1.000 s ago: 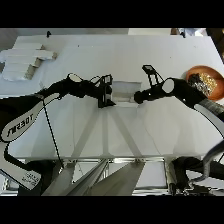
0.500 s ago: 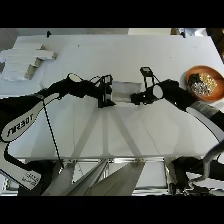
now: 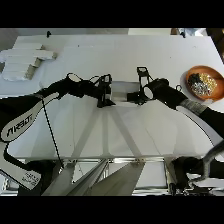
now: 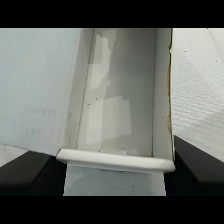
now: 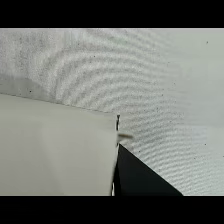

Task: Fold the box and place the chain.

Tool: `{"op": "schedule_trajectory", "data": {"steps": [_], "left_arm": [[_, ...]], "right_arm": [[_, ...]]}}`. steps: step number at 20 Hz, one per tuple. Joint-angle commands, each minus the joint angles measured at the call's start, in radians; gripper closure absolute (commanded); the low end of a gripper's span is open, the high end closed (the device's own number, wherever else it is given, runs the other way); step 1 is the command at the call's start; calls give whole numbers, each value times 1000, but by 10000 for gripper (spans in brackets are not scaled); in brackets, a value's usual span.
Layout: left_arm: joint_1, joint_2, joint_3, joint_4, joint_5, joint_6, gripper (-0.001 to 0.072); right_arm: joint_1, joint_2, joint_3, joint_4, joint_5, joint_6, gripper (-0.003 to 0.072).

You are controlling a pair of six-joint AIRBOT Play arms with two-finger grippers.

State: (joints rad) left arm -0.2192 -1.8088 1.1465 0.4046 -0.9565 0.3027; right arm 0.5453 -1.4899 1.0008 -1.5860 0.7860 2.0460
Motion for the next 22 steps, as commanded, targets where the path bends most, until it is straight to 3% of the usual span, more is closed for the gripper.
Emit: {"op": "schedule_trajectory", "data": {"steps": [1,6,7,8,9,14,22], "left_arm": [[-1,0,0,0,2,3,433],[-1,0,0,0,2,3,433],[-1,0,0,0,2,3,433],[-1,0,0,0,2,3,433],[-1,0,0,0,2,3,433],[-1,0,0,0,2,3,433],[-1,0,0,0,2,3,433]], "right_arm": [[4,-8,12,-10,16,8,668],[4,-8,14,-14,14,8,668],[4,-8,14,-14,13,8,611],[4,-5,16,-14,16,8,491],[4,4,16,-14,19,8,457],[4,121,16,-77,45,5,457],[-118,340,16,-271,248,-113,458]]}}
